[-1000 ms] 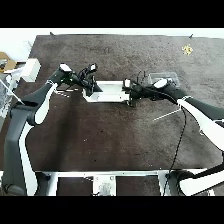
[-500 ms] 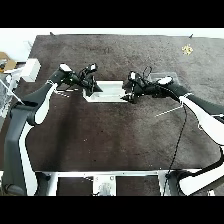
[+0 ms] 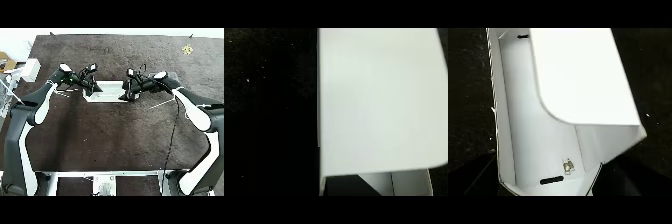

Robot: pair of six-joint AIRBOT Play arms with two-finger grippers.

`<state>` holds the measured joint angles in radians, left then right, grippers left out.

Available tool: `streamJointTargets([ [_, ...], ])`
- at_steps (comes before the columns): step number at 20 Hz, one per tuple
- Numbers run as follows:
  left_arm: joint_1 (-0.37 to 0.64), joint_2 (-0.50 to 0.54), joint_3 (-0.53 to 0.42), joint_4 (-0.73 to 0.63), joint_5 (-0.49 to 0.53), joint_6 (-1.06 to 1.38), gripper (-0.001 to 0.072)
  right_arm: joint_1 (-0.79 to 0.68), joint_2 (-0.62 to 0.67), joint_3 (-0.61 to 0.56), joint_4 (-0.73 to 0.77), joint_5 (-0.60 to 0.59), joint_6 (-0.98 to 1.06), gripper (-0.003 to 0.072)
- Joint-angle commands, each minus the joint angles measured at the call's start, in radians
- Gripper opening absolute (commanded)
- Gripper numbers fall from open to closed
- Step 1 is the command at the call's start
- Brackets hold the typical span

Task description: Fold the box and place the chain.

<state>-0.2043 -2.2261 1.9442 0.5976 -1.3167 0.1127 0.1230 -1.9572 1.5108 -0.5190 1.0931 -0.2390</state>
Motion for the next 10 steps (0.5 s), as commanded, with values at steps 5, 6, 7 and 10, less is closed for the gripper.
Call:
streamJointTargets([
  [5,0.0,0.0,0.0,0.0,0.0,0.0,0.0012,-0.004,-0.137,0.146,-0.009,0.149,0.034,0.0672],
  [6,0.0,0.0,0.0,0.0,0.0,0.0,0.0011,-0.004,-0.14,0.146,-0.008,0.149,0.034,0.0672],
  [7,0.0,0.0,0.0,0.0,0.0,0.0,0.0012,-0.003,-0.143,0.146,-0.008,0.149,0.033,0.0672],
  [10,0.0,0.0,0.0,0.0,0.0,0.0,0.0012,-0.003,-0.157,0.146,0.009,0.13,0.023,0.0672],
])
